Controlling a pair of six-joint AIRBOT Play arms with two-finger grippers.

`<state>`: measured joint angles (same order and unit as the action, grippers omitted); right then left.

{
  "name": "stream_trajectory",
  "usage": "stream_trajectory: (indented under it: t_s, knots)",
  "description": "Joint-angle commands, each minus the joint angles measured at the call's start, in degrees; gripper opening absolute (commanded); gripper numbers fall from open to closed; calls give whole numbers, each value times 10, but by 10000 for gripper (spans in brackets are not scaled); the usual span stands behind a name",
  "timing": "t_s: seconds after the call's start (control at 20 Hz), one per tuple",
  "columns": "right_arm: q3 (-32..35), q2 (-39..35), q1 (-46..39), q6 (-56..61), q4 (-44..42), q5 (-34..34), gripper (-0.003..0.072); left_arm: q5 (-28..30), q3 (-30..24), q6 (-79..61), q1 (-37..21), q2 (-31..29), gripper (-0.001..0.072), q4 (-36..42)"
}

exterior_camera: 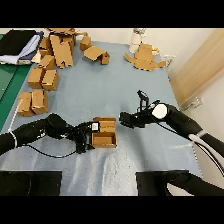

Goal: Fold the box.

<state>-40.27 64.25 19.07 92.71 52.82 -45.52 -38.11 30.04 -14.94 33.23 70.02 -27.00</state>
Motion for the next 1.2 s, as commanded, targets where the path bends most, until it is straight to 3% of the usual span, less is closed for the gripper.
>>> stream_trajectory:
  t_s: [0.0, 0.1, 0.15, 0.45, 0.6, 0.95, 1.15]
  knots:
    - [16, 101, -68, -435, -422, -5, 2, 0, 0, 0, 0, 0, 446, 0]
    - [9, 151, -66, -554, -532, -96, 3, 0, 0, 0, 0, 0, 446, 0]
    - [6, 166, -63, -575, -544, -133, 4, 0, 0, 0, 0, 0, 446, 0]
    - [6, 174, -21, -614, -461, -237, 4, 0, 0, 0, 0, 0, 446, 0]
    - [7, 167, 6, -638, -419, -228, 4, 0, 0, 0, 0, 0, 446, 0]
    - [23, 120, 14, -752, -406, -212, 3, 0, 0, 0, 0, 0, 446, 0]
    - [99, 18, 36, -800, -405, -98, 3, 0, 0, 0, 0, 0, 446, 0]
